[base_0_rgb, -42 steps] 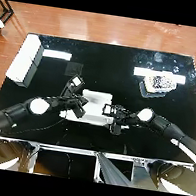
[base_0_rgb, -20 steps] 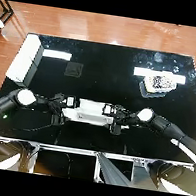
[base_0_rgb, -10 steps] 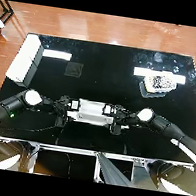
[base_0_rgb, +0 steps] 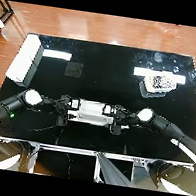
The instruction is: Fold the box and place the chain.
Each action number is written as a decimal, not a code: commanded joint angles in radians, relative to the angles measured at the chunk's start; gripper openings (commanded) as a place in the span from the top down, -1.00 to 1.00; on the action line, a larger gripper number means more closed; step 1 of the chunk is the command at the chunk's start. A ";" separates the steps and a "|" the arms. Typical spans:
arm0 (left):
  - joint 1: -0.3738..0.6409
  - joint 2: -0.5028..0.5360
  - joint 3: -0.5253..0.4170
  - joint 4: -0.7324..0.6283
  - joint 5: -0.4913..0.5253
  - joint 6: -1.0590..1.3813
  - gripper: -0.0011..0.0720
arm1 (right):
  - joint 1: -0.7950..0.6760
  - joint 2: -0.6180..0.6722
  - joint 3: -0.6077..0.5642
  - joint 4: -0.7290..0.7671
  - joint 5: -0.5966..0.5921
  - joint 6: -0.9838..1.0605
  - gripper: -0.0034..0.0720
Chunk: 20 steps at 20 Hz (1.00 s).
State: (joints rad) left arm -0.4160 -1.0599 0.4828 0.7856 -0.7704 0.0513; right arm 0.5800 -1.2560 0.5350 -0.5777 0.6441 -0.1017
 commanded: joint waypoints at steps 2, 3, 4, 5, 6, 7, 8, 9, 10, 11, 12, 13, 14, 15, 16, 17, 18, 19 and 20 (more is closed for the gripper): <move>-0.001 -0.001 0.001 -0.016 0.011 0.010 0.01 | 0.001 0.000 0.001 0.000 0.000 0.000 0.09; -0.001 -0.001 0.001 -0.026 0.011 0.013 0.13 | 0.001 0.000 0.001 0.000 0.000 0.000 0.09; -0.001 -0.001 0.001 -0.043 0.007 0.028 0.15 | 0.001 0.000 0.001 0.000 0.000 0.000 0.09; -0.001 -0.001 0.001 -0.061 0.007 0.032 0.16 | 0.001 0.000 0.001 0.000 0.000 0.000 0.09; -0.001 -0.001 0.001 -0.085 0.007 0.032 0.17 | 0.001 0.000 0.001 0.000 0.000 0.000 0.09; -0.001 -0.001 0.001 -0.103 0.006 0.032 0.36 | 0.001 0.000 0.001 0.000 0.000 0.000 0.09; -0.002 -0.001 0.001 -0.115 0.007 0.032 0.43 | 0.001 0.000 0.001 0.000 0.000 0.000 0.09; -0.005 -0.002 0.001 -0.117 0.007 0.032 0.43 | 0.001 0.000 0.001 0.000 0.000 0.000 0.09; -0.009 -0.004 0.001 -0.118 0.007 0.031 0.43 | 0.001 0.000 0.001 0.000 0.000 0.000 0.09; -0.018 -0.009 0.001 -0.117 0.006 0.031 0.43 | 0.001 0.000 0.001 0.000 0.000 0.000 0.09; -0.029 -0.017 0.001 -0.118 0.008 0.032 0.43 | 0.001 0.000 0.001 0.000 0.000 0.000 0.09; -0.045 -0.027 0.001 -0.118 0.017 0.032 0.43 | 0.001 0.000 0.001 0.000 0.000 0.000 0.09; -0.061 -0.037 0.001 -0.118 0.036 0.032 0.43 | 0.001 0.000 0.001 0.000 0.000 0.000 0.09; -0.077 -0.047 0.001 -0.118 0.061 0.032 0.43 | 0.001 0.000 0.001 0.000 0.000 0.000 0.09; -0.089 -0.055 0.001 -0.118 0.088 0.032 0.43 | 0.001 0.000 0.001 0.000 0.000 0.000 0.09; -0.096 -0.059 0.001 -0.118 0.108 0.031 0.43 | 0.001 0.000 0.001 0.000 0.000 0.000 0.09; -0.098 -0.060 0.001 -0.118 0.118 0.031 0.43 | 0.001 0.000 0.001 0.000 0.000 0.000 0.09; -0.098 -0.060 0.001 -0.118 0.117 0.031 0.43 | 0.001 0.000 0.001 0.000 0.000 0.000 0.09; -0.098 -0.060 0.001 -0.118 0.117 0.031 0.43 | 0.001 0.000 0.001 0.000 0.000 0.000 0.09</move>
State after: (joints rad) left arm -0.5022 -1.1130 0.4831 0.6678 -0.6868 0.0830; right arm 0.5800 -1.2560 0.5350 -0.5781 0.6434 -0.1017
